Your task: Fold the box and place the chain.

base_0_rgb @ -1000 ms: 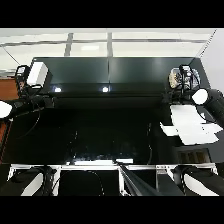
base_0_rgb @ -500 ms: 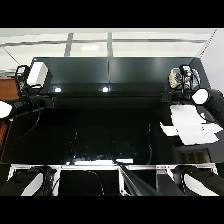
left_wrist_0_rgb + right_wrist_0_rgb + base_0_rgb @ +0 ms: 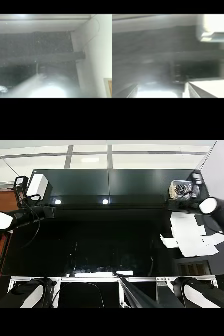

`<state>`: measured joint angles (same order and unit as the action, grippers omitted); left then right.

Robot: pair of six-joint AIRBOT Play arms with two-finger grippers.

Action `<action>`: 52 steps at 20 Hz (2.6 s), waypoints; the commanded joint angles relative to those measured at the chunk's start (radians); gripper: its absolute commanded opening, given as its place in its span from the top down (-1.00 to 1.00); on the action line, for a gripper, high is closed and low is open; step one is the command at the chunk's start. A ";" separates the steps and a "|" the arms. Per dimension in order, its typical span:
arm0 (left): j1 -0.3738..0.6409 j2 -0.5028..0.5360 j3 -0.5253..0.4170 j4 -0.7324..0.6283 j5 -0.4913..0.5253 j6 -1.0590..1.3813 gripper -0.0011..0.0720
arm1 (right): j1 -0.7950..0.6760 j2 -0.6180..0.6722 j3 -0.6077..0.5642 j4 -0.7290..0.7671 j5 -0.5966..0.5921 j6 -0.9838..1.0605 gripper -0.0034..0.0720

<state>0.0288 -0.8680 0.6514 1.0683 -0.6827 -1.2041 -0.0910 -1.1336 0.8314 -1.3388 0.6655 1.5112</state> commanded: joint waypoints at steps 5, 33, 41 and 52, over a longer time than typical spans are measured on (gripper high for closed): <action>0.001 -0.050 0.000 -0.023 0.020 -0.008 -0.96 | -0.677 -0.046 0.134 -0.109 0.208 -0.145 -1.00; -0.116 -0.100 0.000 -0.170 -0.144 -0.007 -0.95 | -0.349 0.166 -0.080 0.603 0.481 -0.630 0.88; -0.341 -0.201 0.001 -0.316 -0.035 -0.007 -0.95 | 0.149 0.304 -0.475 0.944 -0.017 -0.628 0.88; -0.227 -0.719 0.217 -0.596 -0.504 0.261 -0.94 | 0.304 0.304 -0.484 0.945 -0.094 -0.618 0.88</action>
<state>-0.2054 -1.4769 0.8055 0.5510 -1.0210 -1.0946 0.1989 -0.8307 0.3500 -0.3985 0.5819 0.8936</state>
